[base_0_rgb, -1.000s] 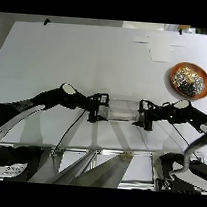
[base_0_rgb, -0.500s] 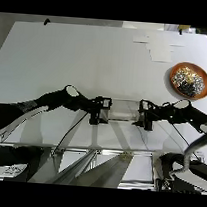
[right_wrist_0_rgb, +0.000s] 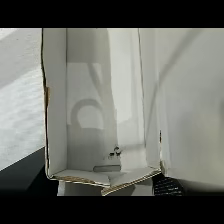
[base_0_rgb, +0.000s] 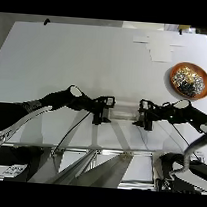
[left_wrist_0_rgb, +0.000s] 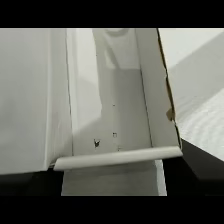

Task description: Fold the box and place the chain.

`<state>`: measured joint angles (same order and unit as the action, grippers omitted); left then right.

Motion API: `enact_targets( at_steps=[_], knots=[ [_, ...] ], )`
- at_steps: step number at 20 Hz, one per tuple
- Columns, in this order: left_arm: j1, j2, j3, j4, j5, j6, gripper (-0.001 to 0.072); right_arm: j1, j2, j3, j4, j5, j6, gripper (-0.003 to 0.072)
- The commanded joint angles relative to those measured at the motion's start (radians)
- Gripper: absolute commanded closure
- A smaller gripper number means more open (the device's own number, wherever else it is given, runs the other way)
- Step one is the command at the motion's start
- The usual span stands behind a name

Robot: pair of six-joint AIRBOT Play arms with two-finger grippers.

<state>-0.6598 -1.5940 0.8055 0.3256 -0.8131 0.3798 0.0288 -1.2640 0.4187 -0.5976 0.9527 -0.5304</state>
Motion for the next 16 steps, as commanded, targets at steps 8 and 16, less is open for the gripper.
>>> enact_targets(
  at_steps=[8,16],
  knots=[
    [-0.005,-0.002,0.003,0.005,0.002,0.002,0.0575,0.0,0.001,0.0,0.0,0.001,-0.001,0.0347],
    [-0.005,-0.002,0.003,0.004,0.001,0.001,0.0575,0.0,0.001,0.0,0.0,0.001,-0.001,0.0347]
  ],
)
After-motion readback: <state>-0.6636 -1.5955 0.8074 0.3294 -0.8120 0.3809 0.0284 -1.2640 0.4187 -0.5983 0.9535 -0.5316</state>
